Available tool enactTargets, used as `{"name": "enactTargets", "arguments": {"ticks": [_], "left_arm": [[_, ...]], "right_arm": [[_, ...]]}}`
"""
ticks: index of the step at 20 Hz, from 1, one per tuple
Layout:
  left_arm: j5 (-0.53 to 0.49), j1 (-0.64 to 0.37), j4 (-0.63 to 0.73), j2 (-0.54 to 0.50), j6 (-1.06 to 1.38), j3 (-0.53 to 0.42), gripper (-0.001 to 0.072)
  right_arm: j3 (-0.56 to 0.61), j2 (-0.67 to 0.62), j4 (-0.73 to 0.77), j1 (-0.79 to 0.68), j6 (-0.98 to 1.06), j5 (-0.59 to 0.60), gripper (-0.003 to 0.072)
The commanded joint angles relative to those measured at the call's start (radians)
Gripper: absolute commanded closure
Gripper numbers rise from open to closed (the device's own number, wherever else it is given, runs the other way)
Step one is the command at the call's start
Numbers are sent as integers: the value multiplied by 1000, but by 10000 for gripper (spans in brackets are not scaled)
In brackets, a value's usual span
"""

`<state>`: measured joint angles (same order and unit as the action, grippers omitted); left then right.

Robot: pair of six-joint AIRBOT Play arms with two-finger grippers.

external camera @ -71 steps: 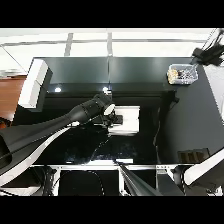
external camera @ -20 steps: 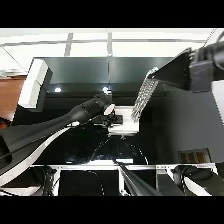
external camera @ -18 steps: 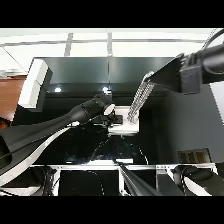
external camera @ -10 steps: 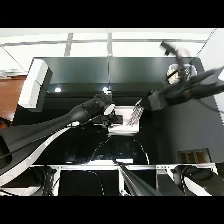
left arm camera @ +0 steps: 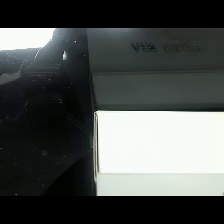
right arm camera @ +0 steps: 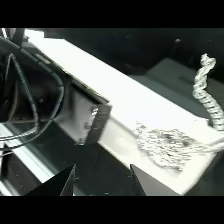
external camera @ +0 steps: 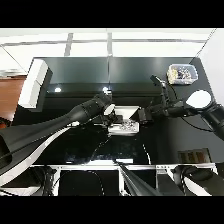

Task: Fold the box and place the chain.

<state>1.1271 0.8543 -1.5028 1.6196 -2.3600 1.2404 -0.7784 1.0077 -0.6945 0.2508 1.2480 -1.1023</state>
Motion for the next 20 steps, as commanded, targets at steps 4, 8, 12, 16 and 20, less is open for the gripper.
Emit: {"name": "enactTargets", "arguments": {"ticks": [4, 8, 12, 16, 20], "left_arm": [[0, 0, 0, 0, 0, 0, 682], [0, 0, 0, 0, 0, 0, 682], [0, 0, 0, 0, 0, 0, 682], [0, 0, 0, 0, 0, 0, 682], [0, 0, 0, 0, 0, 0, 682]], "right_arm": [[74, -70, -73, -258, -256, -89, 282], [243, -64, -74, -299, -567, 124, 274], [291, 10, -75, -291, -805, 297, 7], [291, 84, -10, -292, -1268, 259, 8], [291, 150, 113, -290, -1474, 223, 9]]}}
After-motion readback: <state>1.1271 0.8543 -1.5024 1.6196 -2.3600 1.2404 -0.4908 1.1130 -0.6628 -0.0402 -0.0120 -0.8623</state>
